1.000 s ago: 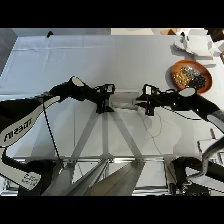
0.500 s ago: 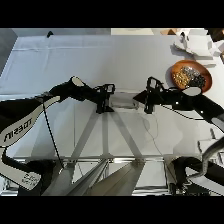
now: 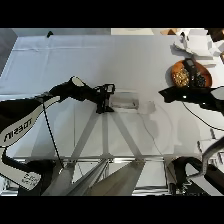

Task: Fold the box and place the chain.

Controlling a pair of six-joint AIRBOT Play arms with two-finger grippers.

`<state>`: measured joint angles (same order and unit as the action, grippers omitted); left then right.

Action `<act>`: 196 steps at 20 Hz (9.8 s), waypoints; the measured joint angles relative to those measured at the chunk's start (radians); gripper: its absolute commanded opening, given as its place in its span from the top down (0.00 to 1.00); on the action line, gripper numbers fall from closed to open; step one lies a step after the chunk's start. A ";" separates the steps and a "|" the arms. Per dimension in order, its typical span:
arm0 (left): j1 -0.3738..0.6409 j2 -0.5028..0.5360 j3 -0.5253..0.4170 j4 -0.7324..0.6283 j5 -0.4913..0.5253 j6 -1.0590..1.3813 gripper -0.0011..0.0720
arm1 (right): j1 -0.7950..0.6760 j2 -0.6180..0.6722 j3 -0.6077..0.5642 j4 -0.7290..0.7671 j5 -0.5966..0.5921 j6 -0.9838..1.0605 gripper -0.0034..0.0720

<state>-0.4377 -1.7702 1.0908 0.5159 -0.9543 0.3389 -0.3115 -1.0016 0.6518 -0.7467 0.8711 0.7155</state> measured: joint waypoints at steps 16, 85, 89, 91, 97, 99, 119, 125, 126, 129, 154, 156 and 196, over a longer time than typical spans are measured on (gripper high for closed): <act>0.000 0.000 0.000 -0.003 0.000 0.000 0.73 | -0.014 -0.350 -0.008 0.000 0.160 0.239 0.95; 0.000 0.000 0.000 -0.003 -0.001 0.001 0.73 | 0.702 -0.346 0.230 -0.835 -0.084 1.326 0.18; 0.000 0.000 0.000 -0.003 -0.001 0.000 0.73 | 0.712 -0.407 0.317 -0.847 0.013 1.396 0.20; 0.000 0.000 0.000 -0.003 -0.001 0.000 0.73 | 0.715 -0.426 0.340 -0.849 0.041 1.434 0.30; 0.000 0.000 0.000 -0.003 0.000 0.000 0.73 | 0.718 -0.463 0.361 -0.888 0.080 1.531 0.37; 0.000 0.000 0.000 -0.003 -0.001 0.000 0.73 | 0.719 -0.474 0.363 -0.895 0.080 1.554 0.50; -0.001 0.000 0.000 -0.003 0.000 0.000 0.73 | 0.737 -0.272 0.364 -0.902 0.148 1.500 0.59; -0.001 0.000 0.000 -0.003 0.000 0.000 0.73 | 0.737 0.001 0.364 -0.972 0.172 1.355 0.59; -0.001 0.000 0.000 -0.003 -0.001 0.000 0.73 | 0.737 0.040 0.364 -1.017 0.174 1.342 0.59; -0.001 0.000 0.000 -0.003 0.000 0.000 0.73 | 0.711 0.117 0.364 -1.159 0.205 1.317 0.59; -0.001 0.000 0.000 -0.003 0.000 0.000 0.73 | -0.020 -0.622 0.673 -0.888 -0.069 1.173 0.23; -0.001 0.000 0.000 -0.003 0.000 0.000 0.73 | -0.042 -0.678 0.723 -0.864 -0.067 1.172 0.23; -0.001 0.000 0.000 -0.003 -0.001 0.000 0.73 | 0.296 -0.320 0.781 -0.763 0.482 0.665 0.95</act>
<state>-0.4385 -1.7702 1.0904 0.5125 -0.9550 0.3393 -0.0154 -1.3212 1.4330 -1.5101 1.3529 1.3808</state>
